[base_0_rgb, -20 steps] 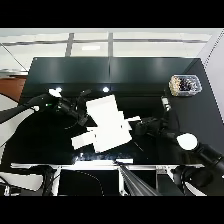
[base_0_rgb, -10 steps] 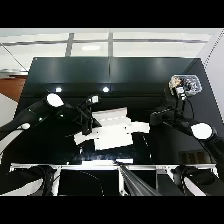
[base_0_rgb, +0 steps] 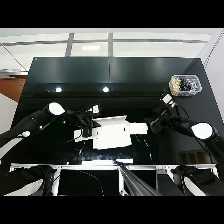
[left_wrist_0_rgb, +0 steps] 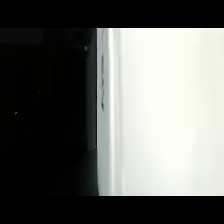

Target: Fold the box and place the chain.

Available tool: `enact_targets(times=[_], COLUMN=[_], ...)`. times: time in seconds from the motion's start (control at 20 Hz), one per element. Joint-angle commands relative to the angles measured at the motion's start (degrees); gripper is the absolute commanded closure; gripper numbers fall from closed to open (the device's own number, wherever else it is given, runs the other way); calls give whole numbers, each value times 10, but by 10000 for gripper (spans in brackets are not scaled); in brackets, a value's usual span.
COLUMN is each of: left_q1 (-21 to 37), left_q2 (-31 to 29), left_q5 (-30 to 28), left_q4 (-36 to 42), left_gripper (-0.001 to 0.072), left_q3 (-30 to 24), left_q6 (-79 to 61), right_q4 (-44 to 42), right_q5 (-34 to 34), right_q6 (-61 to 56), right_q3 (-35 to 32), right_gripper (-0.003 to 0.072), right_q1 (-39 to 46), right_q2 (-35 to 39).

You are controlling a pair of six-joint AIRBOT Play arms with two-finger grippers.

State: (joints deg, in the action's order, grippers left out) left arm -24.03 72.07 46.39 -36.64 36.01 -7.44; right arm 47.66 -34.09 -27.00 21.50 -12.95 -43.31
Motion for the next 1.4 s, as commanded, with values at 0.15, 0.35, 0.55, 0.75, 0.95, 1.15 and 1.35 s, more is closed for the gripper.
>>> enact_targets(times=[0.15, 0.35, 0.55, 0.75, 0.95, 1.15, 1.35], left_q1=[-1, -2, -2, -2, -2, -2, -2], left_q2=[27, 33, 36, 36, 36, 36, 36], left_q5=[-16, -12, -12, -12, -13, -12, -13], left_q4=[2, 1, 2, 2, 2, 2, 2], left_gripper=[679, 679, 679, 680, 680, 680, 680], left_q3=[-6, -6, -6, -6, -6, -6, -6], left_q6=[-61, -64, -63, -63, -63, -63, -63], right_q4=[0, 0, -5, -4, -2, 34, -10], right_q5=[-46, -82, -84, -71, -69, -68, -68], right_q6=[76, 104, 110, 127, 153, 183, 237], right_q3=[0, -5, -7, -7, -7, -7, -7], right_gripper=[-18, -17, -17, -17, -17, -17, -17], right_q1=[0, -7, -66, -132, -159, -184, -222], right_q2=[-1, -2, -23, -42, -59, -81, -96])
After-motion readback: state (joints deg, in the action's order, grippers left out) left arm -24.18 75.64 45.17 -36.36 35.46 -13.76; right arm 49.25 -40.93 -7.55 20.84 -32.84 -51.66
